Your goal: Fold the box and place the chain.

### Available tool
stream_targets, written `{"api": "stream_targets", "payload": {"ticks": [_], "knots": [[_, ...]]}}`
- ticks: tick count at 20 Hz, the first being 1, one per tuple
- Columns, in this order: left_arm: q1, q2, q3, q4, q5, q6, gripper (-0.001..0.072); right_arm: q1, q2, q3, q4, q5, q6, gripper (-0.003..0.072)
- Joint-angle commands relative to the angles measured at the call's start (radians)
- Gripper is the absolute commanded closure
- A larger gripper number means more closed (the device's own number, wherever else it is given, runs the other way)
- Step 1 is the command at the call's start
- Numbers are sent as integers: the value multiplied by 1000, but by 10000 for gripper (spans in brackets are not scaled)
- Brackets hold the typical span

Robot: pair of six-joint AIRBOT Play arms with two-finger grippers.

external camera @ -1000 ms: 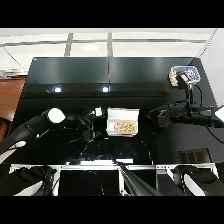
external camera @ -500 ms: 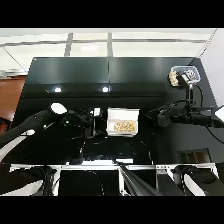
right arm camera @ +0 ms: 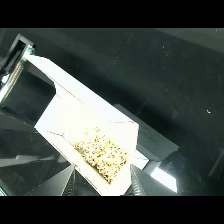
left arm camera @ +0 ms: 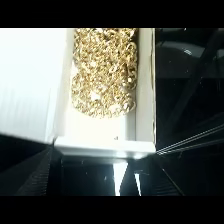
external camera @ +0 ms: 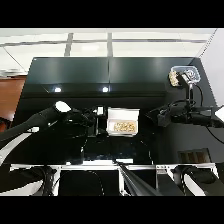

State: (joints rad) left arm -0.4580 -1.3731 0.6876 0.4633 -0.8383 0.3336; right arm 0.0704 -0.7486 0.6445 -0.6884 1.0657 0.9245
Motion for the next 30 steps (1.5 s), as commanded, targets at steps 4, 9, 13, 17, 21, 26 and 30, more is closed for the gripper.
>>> {"api": "stream_targets", "payload": {"ticks": [4, 9, 13, 17, 21, 26, 30], "knots": [[-41, -37, 48, 10, 20, -16, -3, 0, 0, 1, 0, -2, 0, 293], [-89, -39, 50, 99, 28, -25, 49, 0, 0, 0, 0, -64, 0, 292], [-92, -39, 50, 97, 54, -48, 152, 31, -21, 0, 0, -206, 68, -23], [-92, -40, 51, 92, 77, -68, 152, 128, -144, 1, 51, -465, 101, -23], [-92, -40, 51, 93, 76, -68, 152, 202, -320, 1, 59, -472, 69, -16], [-92, -40, 51, 93, 76, -69, 151, 210, -324, 48, 22, -224, -352, -15], [-92, -40, 51, 93, 76, -69, 151, 213, -324, 114, -5, -13, -642, -16]]}}
